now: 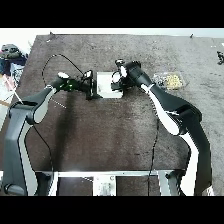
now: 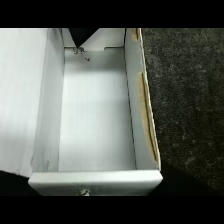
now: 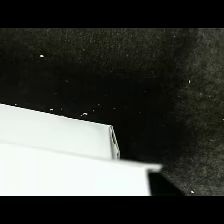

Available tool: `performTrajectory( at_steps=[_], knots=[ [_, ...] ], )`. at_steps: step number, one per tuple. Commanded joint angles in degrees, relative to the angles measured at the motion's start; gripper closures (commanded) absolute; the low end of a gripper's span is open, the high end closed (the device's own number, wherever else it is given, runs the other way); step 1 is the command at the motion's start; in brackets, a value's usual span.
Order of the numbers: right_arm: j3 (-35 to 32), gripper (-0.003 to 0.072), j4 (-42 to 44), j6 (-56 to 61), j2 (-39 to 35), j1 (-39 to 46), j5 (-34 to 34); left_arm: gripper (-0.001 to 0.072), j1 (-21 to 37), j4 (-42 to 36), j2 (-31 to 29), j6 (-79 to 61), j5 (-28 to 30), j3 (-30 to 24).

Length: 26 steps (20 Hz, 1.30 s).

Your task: Fold the box and place the chain.

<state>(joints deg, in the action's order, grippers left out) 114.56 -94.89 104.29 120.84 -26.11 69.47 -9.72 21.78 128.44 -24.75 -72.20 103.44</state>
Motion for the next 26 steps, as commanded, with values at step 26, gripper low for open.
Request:
performTrajectory(
  at_steps=[26],
  knots=[
    [-0.2,0.0349,-0.8,-14.9,-17.5,17.0,0.2,0.0178,0.1,0.1,0.0,-0.2,0.0,0.0]
  ],
)
